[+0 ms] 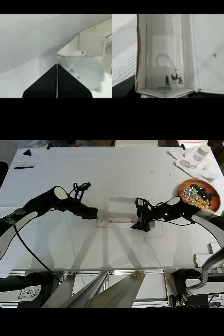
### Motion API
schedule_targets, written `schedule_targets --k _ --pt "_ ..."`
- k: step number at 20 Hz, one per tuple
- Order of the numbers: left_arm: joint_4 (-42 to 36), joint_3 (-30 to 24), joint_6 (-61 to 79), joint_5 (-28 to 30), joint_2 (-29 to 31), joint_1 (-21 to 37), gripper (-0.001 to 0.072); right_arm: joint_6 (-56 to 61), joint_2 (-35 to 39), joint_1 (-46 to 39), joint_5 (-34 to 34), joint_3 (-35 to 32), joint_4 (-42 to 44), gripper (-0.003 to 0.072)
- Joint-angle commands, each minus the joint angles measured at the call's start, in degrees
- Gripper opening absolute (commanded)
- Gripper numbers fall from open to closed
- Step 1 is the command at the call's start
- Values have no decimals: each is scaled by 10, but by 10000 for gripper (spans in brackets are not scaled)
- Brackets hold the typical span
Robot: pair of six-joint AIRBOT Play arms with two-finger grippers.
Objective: Fold the box and place the chain.
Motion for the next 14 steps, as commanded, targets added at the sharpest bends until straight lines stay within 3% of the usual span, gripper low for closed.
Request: schedule_targets --k 1,7,14 --pt "6 0 3 -8 21 17 8 -1 0 0 2 0 -2 397" --pt "70 0 -23 -7 21 17 10 -1 0 0 2 0 -2 397" --pt "42 -2 -30 -9 -17 -7 10 -1 0 0 2 0 -2 397"
